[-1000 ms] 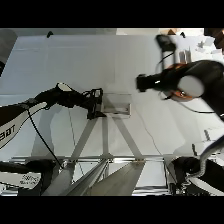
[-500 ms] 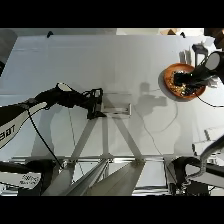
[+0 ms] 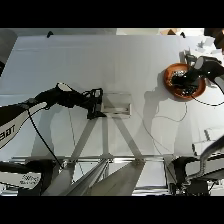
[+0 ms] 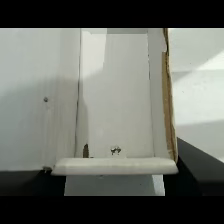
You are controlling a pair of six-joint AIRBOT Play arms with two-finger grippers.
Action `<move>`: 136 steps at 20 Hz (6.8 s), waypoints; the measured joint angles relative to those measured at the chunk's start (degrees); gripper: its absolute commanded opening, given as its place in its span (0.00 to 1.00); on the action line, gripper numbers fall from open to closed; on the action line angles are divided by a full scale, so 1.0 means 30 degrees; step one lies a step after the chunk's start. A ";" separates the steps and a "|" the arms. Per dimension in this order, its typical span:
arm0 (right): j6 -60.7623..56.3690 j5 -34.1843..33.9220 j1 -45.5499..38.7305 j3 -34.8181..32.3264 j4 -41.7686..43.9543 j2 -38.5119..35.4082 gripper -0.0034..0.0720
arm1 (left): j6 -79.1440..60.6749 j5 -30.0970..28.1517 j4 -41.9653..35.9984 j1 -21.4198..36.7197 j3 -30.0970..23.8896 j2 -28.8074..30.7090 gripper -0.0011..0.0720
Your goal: Fold the box and place the chain.
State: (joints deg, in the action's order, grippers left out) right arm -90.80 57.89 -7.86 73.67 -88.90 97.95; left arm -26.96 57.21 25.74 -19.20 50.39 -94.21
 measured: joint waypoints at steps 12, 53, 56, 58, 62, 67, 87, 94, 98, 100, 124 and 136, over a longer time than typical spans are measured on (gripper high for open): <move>0.0007 0.2106 0.0699 -0.2645 -0.0736 -0.7934 0.05 | 0.0007 0.0007 0.0007 0.0000 0.0000 0.0007 0.55; 0.1195 -0.4634 1.5824 -0.4503 0.4947 -0.8677 0.06 | 0.0007 0.0015 0.0000 0.0000 0.0000 0.0007 0.55; 0.1494 -0.4087 1.5824 -0.4503 0.5027 -0.7781 0.22 | 0.0000 0.0015 0.0000 0.0000 0.0000 0.0007 0.55; 0.1690 -0.3730 1.5824 -0.4517 0.5049 -0.7468 0.57 | 0.0000 0.0015 0.0000 0.0000 0.0000 0.0007 0.55; 0.2426 -0.3257 1.5351 -0.4517 0.5297 -0.8102 0.57 | 0.0000 0.0015 0.0000 0.0000 0.0000 0.0007 0.55; 0.2732 -0.1851 1.2131 -0.4517 0.5399 -1.0724 0.57 | 0.0000 0.0015 0.0000 0.0000 0.0000 0.0007 0.55; -0.6907 -0.0823 0.7796 -0.3759 0.0401 -0.4102 0.91 | 0.0000 0.0015 0.0000 0.0000 0.0000 0.0007 0.55; -0.9559 0.0750 0.8444 -0.3024 -0.0044 -0.2273 0.29 | 0.0007 0.0015 0.0000 0.0000 0.0000 0.0007 0.55; -0.9792 0.0809 0.8597 -0.2951 -0.0189 -0.2120 0.06 | 0.0000 0.0007 0.0007 0.0000 0.0000 0.0007 0.55; -0.9231 0.0962 0.8728 -0.2980 -0.0430 -0.2339 0.06 | 0.0000 0.0015 0.0007 0.0000 0.0000 0.0007 0.55; 0.3526 0.0160 1.3522 -0.2229 0.7628 -0.9923 0.05 | 0.0000 0.0007 0.0007 0.0000 0.0000 0.0007 0.55; 0.7329 -0.0772 1.3529 -0.2178 0.8349 -0.9814 0.55 | 0.0000 0.0007 0.0000 0.0000 0.0000 0.0007 0.55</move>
State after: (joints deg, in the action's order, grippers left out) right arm -68.82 55.57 32.73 67.13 -63.86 68.51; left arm -26.96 57.23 25.74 -19.20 50.39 -94.19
